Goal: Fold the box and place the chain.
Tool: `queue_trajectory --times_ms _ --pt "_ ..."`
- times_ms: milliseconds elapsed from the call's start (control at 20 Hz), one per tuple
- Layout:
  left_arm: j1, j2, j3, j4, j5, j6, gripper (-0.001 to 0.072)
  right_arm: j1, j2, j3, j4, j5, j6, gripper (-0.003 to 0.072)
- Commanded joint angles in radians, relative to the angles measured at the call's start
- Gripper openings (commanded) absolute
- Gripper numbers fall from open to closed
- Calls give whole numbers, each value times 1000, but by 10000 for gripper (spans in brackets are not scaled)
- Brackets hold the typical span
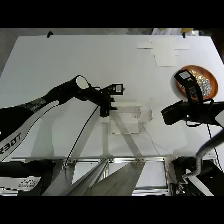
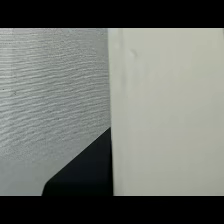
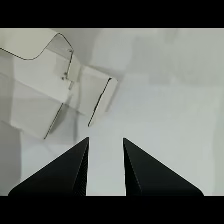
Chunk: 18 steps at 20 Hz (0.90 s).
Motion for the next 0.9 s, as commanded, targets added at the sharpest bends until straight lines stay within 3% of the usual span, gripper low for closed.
queue_trajectory --times_ms 0,850 --pt "-4 -8 -1 1 4 1 4 0 1 1 1 -20 1 238" --pt "-10 -8 -1 1 3 16 11 0 0 -1 2 -19 1 238"
